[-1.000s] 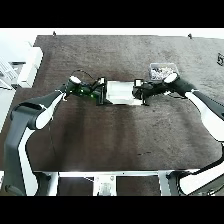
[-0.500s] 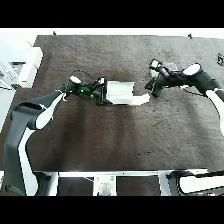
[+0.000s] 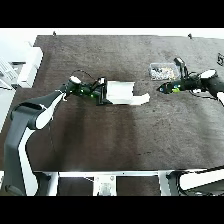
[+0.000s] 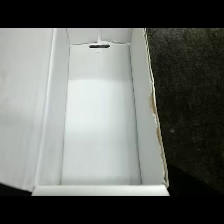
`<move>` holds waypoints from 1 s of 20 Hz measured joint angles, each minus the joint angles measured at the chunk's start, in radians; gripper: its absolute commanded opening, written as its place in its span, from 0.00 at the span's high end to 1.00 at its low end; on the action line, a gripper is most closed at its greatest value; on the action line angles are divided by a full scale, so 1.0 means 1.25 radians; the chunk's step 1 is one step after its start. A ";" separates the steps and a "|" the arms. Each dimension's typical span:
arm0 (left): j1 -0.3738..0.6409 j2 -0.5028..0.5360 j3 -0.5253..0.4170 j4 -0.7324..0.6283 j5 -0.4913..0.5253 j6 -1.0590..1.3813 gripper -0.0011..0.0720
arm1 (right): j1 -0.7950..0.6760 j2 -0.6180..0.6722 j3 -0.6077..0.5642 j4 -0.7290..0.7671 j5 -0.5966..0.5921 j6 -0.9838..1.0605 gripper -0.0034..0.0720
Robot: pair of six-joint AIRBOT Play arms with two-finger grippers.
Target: Fold the box and place the chain.
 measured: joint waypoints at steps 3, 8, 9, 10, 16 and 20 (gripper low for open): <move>0.000 0.000 0.000 0.000 0.000 0.000 0.33 | 0.014 -0.050 0.000 0.034 0.025 0.040 0.93; 0.000 0.000 0.000 0.000 0.000 0.000 0.33 | 0.068 -0.101 0.000 0.058 0.039 0.064 0.93; 0.000 0.000 0.000 0.000 0.000 0.000 0.33 | 0.080 -0.106 0.000 0.061 0.039 0.065 0.93; 0.000 0.000 0.000 0.000 0.000 0.000 0.33 | 0.094 -0.109 0.000 0.070 0.041 0.067 0.93; 0.000 0.000 0.000 0.000 0.000 0.000 0.33 | 0.153 -0.103 0.009 0.088 0.054 0.076 0.94; 0.000 0.000 0.000 0.000 0.000 0.000 0.33 | 0.163 -0.061 0.012 0.092 0.053 0.084 0.93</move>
